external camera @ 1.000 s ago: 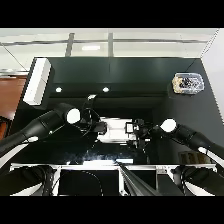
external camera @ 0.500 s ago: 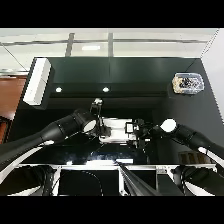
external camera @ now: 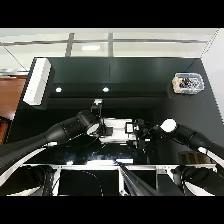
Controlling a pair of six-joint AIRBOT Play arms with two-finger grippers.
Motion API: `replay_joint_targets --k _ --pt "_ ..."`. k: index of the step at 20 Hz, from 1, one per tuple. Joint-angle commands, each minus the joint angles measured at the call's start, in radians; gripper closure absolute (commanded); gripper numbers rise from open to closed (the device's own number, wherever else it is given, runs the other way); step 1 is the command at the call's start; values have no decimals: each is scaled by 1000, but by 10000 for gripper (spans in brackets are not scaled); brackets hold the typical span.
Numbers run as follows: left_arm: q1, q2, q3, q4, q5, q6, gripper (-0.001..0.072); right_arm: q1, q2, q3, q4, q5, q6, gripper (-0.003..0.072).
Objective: Fold the box and place the chain.
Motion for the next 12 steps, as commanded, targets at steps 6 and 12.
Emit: replay_joint_targets --k 6,12 --pt "-2 -1 2 -27 20 -14 666 1 0 0 0 1 0 453" --pt "-2 -1 2 -29 -7 -14 378 1 0 0 0 1 0 452"
